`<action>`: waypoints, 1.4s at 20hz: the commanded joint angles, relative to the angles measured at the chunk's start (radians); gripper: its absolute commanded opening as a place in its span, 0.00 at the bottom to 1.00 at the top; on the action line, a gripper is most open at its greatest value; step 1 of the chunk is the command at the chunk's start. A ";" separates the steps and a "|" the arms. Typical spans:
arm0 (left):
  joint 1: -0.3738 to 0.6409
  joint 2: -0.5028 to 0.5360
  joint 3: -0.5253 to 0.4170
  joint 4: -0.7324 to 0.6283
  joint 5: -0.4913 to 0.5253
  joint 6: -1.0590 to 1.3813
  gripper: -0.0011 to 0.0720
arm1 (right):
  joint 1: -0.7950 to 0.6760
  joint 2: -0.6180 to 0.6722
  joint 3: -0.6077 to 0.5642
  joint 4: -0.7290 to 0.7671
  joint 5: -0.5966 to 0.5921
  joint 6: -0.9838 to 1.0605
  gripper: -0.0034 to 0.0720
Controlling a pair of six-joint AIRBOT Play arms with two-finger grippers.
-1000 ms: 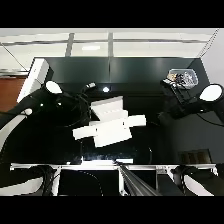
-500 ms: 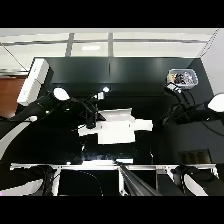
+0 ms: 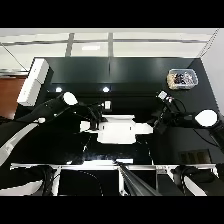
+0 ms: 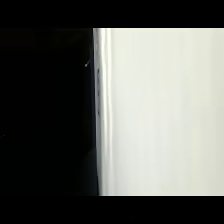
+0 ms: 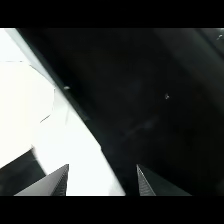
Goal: Fold the box and place the chain.
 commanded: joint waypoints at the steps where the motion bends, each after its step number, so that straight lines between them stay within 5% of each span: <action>1: -0.026 -0.001 -0.008 0.014 0.059 -0.016 0.05 | 0.034 0.001 -0.007 -0.042 -0.051 -0.011 0.65; 4: -0.013 -0.001 -0.009 0.007 0.048 -0.016 0.05 | 0.048 -0.003 -0.020 -0.042 -0.031 -0.012 0.71; 6: -0.008 -0.001 -0.009 0.008 0.033 -0.016 0.05 | 0.051 -0.004 -0.056 -0.044 -0.067 -0.043 0.96; 7: -0.008 -0.001 -0.009 0.008 0.029 -0.016 0.05 | 0.051 -0.004 -0.077 -0.044 -0.076 -0.080 0.98; 16: -0.009 -0.014 -0.010 0.008 0.013 -0.019 0.05 | 0.282 -0.024 -0.163 -0.032 -0.079 -0.325 0.98; 20: -0.009 -0.014 -0.010 0.008 0.012 -0.019 0.05 | 0.397 -0.053 -0.163 -0.032 -0.181 -0.327 0.98; 28: -0.009 -0.014 -0.010 0.008 -0.001 -0.019 0.05 | 0.430 -0.061 -0.168 0.058 -0.233 -0.349 0.98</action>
